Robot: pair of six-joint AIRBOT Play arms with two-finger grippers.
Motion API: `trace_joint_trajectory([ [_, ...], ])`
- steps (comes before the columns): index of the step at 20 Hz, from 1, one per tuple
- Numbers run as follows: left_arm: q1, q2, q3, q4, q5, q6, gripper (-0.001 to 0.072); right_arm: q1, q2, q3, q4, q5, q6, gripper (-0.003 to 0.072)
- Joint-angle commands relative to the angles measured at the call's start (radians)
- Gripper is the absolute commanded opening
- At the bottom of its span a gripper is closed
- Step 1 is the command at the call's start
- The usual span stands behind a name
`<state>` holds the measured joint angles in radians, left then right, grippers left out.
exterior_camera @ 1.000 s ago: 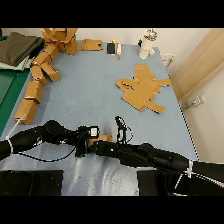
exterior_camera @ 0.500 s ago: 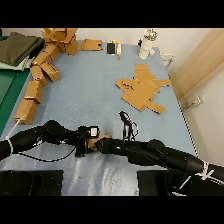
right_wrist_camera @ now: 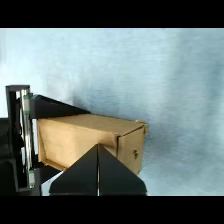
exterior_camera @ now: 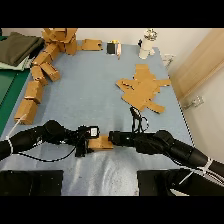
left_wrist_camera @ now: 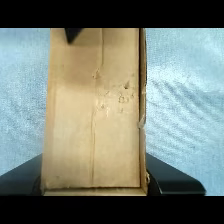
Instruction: Fold the box.
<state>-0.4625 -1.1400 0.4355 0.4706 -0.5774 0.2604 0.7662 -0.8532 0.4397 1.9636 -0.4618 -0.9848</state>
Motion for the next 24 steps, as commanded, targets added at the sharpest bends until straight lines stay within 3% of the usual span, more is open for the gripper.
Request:
trace_joint_trajectory([
  [1, 0.001, -0.001, 0.000, -0.004, 0.003, 0.000, 0.0369, -0.079, 0.000, 0.000, -0.049, -0.031, 0.009, 0.0003],
  [7, 0.003, 0.001, 0.016, -0.003, 0.052, -0.172, 0.0369, -0.157, 0.000, 0.000, -0.153, -0.057, 0.045, 0.0003],
  [14, 0.041, 0.001, 0.079, -0.002, 0.250, -0.452, 0.0370, -0.211, 0.000, 0.000, -0.208, -0.072, 0.072, 0.0003],
  [17, 0.167, 0.001, 0.113, 0.001, 0.311, -0.495, 0.0369, -0.211, 0.000, 0.000, -0.219, -0.074, 0.072, 0.0003],
  [24, 0.608, -0.053, 0.157, 0.000, 0.365, -0.556, 0.0369, -0.211, 0.000, 0.000, -0.233, -0.078, 0.072, 0.0004],
])
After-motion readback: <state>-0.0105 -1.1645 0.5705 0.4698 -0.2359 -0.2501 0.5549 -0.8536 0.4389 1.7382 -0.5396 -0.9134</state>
